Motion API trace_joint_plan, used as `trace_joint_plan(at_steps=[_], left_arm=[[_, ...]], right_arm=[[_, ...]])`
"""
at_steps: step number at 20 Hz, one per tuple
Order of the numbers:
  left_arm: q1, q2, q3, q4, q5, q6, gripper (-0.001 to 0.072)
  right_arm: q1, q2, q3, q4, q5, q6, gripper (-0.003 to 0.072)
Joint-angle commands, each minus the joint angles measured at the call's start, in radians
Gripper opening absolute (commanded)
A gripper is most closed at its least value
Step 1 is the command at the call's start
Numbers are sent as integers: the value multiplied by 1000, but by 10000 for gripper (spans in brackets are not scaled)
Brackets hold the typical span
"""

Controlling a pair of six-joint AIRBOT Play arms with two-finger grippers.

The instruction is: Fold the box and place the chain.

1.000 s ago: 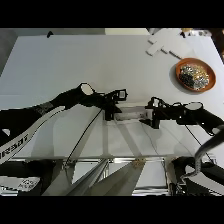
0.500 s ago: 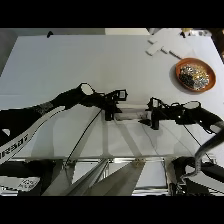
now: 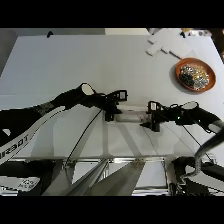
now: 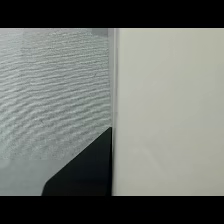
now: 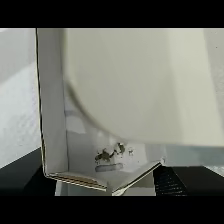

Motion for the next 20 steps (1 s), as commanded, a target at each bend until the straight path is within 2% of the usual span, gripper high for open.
trace_joint_plan(at_steps=[1,12,14,16,20], left_arm=[[0,0,0,0,4,0,9],[0,0,0,1,4,0,9],[0,0,0,0,4,-1,9],[0,0,0,0,4,0,9],[0,0,0,0,4,0,9]], right_arm=[[0,0,1,11,3,1,578],[0,0,1,53,-9,-38,575],[0,0,1,53,-16,-44,545],[2,0,1,56,-20,-51,546],[30,0,2,76,-34,-45,592]])
